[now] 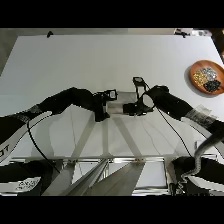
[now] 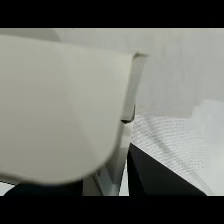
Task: Fold the box and place the chain.
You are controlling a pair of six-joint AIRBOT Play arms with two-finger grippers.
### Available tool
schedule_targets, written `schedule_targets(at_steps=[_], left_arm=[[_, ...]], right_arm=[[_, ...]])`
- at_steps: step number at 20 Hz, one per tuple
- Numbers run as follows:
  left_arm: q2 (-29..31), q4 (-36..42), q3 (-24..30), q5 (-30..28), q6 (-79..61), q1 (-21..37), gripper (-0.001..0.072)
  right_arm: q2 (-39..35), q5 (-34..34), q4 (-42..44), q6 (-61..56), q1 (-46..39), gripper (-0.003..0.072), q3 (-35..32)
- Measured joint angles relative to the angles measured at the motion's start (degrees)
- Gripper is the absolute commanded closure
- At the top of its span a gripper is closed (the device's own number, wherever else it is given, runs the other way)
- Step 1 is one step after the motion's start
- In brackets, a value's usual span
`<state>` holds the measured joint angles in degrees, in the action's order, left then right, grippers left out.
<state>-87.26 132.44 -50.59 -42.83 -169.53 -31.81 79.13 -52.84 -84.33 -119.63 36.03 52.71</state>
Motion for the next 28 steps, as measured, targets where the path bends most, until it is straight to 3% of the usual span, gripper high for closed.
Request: schedule_targets(at_steps=[1, 9, 10, 12, 14, 16, 17, 19, 21, 25, 27, 28], left_arm=[[0.00, -0.02, 0.00, 0.00, 0.00, 0.00, 0.0554], [0.02, -0.02, 0.00, 0.00, 0.13, 0.02, 0.0554], [0.02, -0.02, -0.02, 0.02, 0.15, 0.02, 0.0554], [0.02, -0.02, 0.00, 0.04, 0.13, 0.02, 0.0554], [0.02, -0.02, -0.02, 0.07, 0.02, 0.02, 0.0554], [0.02, -0.02, -0.02, 0.07, 0.00, 0.02, 0.0554], [0.02, -0.02, -0.02, 0.09, -0.02, 0.02, 0.0554], [0.02, -0.02, -0.02, 0.07, -0.02, 0.02, 0.0554], [0.02, -0.02, -0.02, 0.07, -0.02, 0.02, 0.0554], [0.02, -0.02, -0.02, 0.00, 0.02, 0.02, 0.0554], [0.02, -0.02, -0.02, 0.02, 0.02, 0.02, 0.0554], [0.02, -0.02, -0.02, 0.02, 0.02, 0.02, 0.0554]], right_arm=[[0.04, 0.04, -0.04, -0.66, 0.02, 0.0508, 0.00], [0.15, 0.55, -0.90, -5.33, 0.26, 0.0614, 0.09], [0.17, 0.72, -1.25, -5.53, 0.26, 0.0586, 0.09], [0.39, 1.46, -1.75, -5.88, 0.31, 0.0454, 0.13], [0.96, 2.08, -2.27, -5.95, 0.55, 0.0455, 0.17], [2.01, 1.90, -2.86, -5.99, 1.03, 0.0497, 0.17], [2.60, 1.86, -3.28, -5.97, 1.27, 0.0580, 0.20], [3.72, 1.33, -3.93, -6.21, 1.70, 0.0652, 0.22], [4.37, 0.83, -4.02, -6.29, 2.05, 0.0672, 0.26], [4.98, 0.22, -4.70, -6.25, 2.34, 0.0664, 0.22], [5.22, 0.24, -5.55, -5.31, 2.40, 0.0513, 0.15], [5.22, 0.15, -5.92, -4.63, 2.38, 0.0506, 0.13]])
